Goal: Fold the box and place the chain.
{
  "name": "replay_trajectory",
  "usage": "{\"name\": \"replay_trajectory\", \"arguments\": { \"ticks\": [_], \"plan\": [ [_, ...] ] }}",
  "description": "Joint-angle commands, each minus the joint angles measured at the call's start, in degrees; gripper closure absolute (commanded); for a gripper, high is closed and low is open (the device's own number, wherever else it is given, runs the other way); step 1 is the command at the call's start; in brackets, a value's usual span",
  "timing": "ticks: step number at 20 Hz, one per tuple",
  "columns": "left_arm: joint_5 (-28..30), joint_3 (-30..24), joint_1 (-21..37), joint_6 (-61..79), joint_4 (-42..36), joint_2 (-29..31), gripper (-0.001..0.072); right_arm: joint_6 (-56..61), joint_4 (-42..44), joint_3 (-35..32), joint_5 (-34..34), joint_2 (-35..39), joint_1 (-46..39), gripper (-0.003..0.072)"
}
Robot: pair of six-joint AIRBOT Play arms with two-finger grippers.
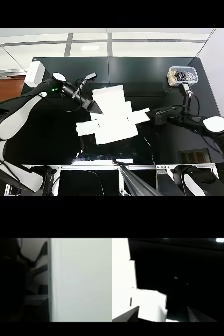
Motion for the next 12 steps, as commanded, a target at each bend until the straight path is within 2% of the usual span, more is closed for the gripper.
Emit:
{"name": "replay_trajectory", "arguments": {
  "ticks": [1, 2, 4, 5, 7, 8, 10, 12],
  "plan": [
    [4.11, -6.29, -1.81, 1.66, 2.62, 7.26, 0.0688, 7.21, -20.24, 8.17, 12.81, 0.04, -2.01, -0.002],
    [7.26, -10.14, -2.58, 5.77, 1.11, 10.78, 0.0688, 7.08, -22.8, 9.88, 14.53, 0.04, -2.03, -0.002],
    [16.72, -17.73, -4.57, 14.88, -0.74, 18.05, 0.0687, 5.79, -23.96, 10.47, 13.27, 0.02, -2.03, -0.002],
    [19.3, -20.09, -5.86, 18.38, 0.09, 20.68, 0.0686, 5.49, -23.93, 10.47, 12.24, 0.04, -2.03, -0.002],
    [20.59, -21.14, -8.63, 22.25, 3.72, 22.67, 0.0686, 5.53, -23.04, 10.45, 11.52, 0.02, -2.03, -0.002],
    [23.21, -21.14, -9.9, 22.25, 4.9, 22.6, 0.0687, 5.68, -21.94, 10.45, 11.41, 0.02, -2.03, -0.002],
    [32.83, -21.11, -12.2, 23.26, 7.34, 22.25, 0.0684, 4.92, -19.98, 10.34, 11.58, 0.02, -1.99, -0.002],
    [37.55, -21.11, -13.22, 26.56, 8.09, 21.51, 0.0681, -1.55, -20.41, 9.29, 12.02, 0.02, -0.7, -0.002]
  ]
}}
